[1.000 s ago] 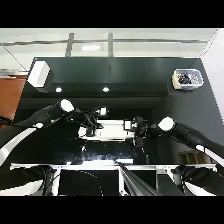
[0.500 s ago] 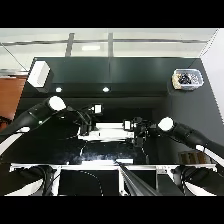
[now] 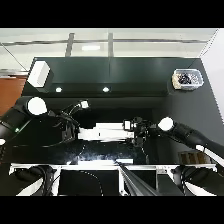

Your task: Fold the box and place the chain.

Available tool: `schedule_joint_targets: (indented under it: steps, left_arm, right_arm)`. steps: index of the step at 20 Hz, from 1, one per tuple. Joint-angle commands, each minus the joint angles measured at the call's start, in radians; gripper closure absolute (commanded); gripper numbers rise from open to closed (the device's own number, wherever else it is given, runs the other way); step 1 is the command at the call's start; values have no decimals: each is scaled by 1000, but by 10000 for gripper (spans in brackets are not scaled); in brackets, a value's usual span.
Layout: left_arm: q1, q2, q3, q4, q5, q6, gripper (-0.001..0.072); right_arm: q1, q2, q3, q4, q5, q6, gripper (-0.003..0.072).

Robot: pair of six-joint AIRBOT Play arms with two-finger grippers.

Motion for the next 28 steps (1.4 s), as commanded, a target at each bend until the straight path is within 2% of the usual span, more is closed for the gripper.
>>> schedule_joint_targets:
  steps: [1, 3, 5, 7, 13, 17, 20, 23, 25, 27, 28]
  left_arm:
    - [-29, 23, -27, -252, -40, -134, 682]
    - [-60, 23, -63, -402, 124, -103, 682]
    - [-85, 21, -108, -543, 341, -34, 680]
    - [-105, 7, -137, -648, 460, 76, 680]
    - [-134, -95, -137, -649, 709, 133, 681]
    - [-134, -203, -136, -640, 767, 135, 681]
    - [-135, -249, -136, -640, 753, 135, 681]
    - [-137, -262, -136, -599, 715, 135, 682]
    - [-126, -259, -124, -550, 724, 132, 681]
    - [-99, -251, -88, -544, 716, 131, 681]
    - [-82, -237, -63, -513, 676, 131, 681]
  right_arm:
    - [0, 1, 0, 0, 1, 0, 513]
    - [0, 1, 0, 0, 1, 0, 513]
    - [0, 1, 0, 0, 0, -1, 513]
    - [0, 1, 0, 0, 0, -1, 513]
    - [0, 1, 0, 0, 0, -1, 513]
    - [0, 1, 0, 0, 1, -1, 513]
    - [0, 1, 0, 0, 0, -1, 513]
    - [0, 1, 0, 0, 0, -1, 513]
    - [0, 1, 0, 0, 0, -1, 513]
    - [0, 1, 0, 0, 0, -1, 513]
    - [0, 1, 0, 0, 0, -1, 513]
